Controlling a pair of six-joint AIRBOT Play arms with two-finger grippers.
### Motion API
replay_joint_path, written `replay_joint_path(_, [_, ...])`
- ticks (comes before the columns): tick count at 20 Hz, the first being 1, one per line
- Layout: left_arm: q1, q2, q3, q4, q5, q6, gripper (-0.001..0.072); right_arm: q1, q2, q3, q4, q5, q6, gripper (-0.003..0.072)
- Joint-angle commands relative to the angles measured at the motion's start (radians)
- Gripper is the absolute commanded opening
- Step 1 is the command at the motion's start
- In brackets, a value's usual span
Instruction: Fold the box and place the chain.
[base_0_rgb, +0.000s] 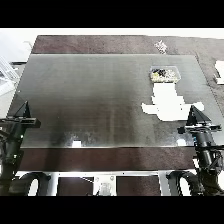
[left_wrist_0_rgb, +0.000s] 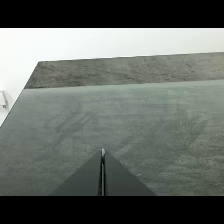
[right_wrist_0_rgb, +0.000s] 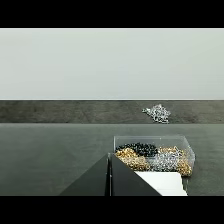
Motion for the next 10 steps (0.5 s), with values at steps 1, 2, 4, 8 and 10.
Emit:
replay_joint_path(1, [0.000, 0.000, 0.000, 0.000, 0.000, 0.000, 0.0022, 0.000, 0.001, -0.001, 0.000, 0.000, 0.000, 0.0008])
replay_joint_path(2, [0.000, 0.000, 0.000, 0.000, 0.000, 0.000, 0.0022, 0.000, 0.001, -0.001, 0.001, 0.004, 0.002, 0.0008])
replay_joint_path(4, [0.000, 0.000, 0.000, 0.000, 0.000, 0.000, 0.0022, 0.000, 0.001, 0.007, -0.001, 0.014, -0.024, 0.0049])
replay_joint_path(8, [0.000, 0.000, 0.000, 0.000, 0.000, 0.000, 0.0022, 0.000, -0.096, 0.079, 0.000, -0.109, -0.056, 0.0244])
replay_joint_path(10, [0.000, 0.000, 0.000, 0.000, 0.000, 0.000, 0.0022, -0.001, -0.251, 0.149, -0.004, -0.160, -0.067, 0.0297])
